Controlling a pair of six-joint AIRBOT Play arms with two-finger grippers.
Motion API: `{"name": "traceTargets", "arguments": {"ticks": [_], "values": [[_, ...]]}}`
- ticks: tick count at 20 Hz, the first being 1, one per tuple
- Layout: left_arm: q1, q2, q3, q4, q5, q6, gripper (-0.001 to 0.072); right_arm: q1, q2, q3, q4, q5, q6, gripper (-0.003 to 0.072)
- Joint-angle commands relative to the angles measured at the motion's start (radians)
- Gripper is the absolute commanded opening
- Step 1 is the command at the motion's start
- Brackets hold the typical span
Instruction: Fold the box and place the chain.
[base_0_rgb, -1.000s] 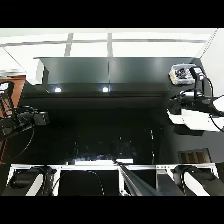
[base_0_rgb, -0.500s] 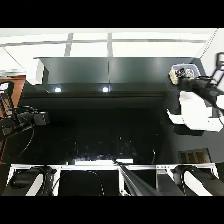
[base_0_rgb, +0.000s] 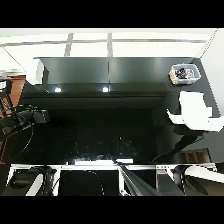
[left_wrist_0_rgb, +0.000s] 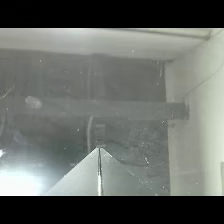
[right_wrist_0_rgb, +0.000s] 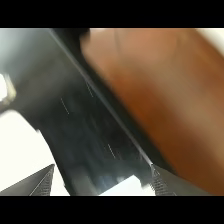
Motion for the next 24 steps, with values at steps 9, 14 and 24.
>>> {"name": "traceTargets", "arguments": {"ticks": [9,14,24], "values": [[0.001,0.0,0.0,-0.021,0.015,0.0,0.0022,0.018,-0.159,0.138,-0.4,0.311,-0.166,0.0711],[0.001,0.0,0.0,-0.021,0.016,0.0,0.0022,0.016,-0.146,0.138,-0.234,0.407,-0.28,0.0054],[0.001,0.0,0.0,-0.03,0.015,0.0,0.0022,0.215,0.208,-0.069,0.149,0.376,-0.243,0.0014]]}}
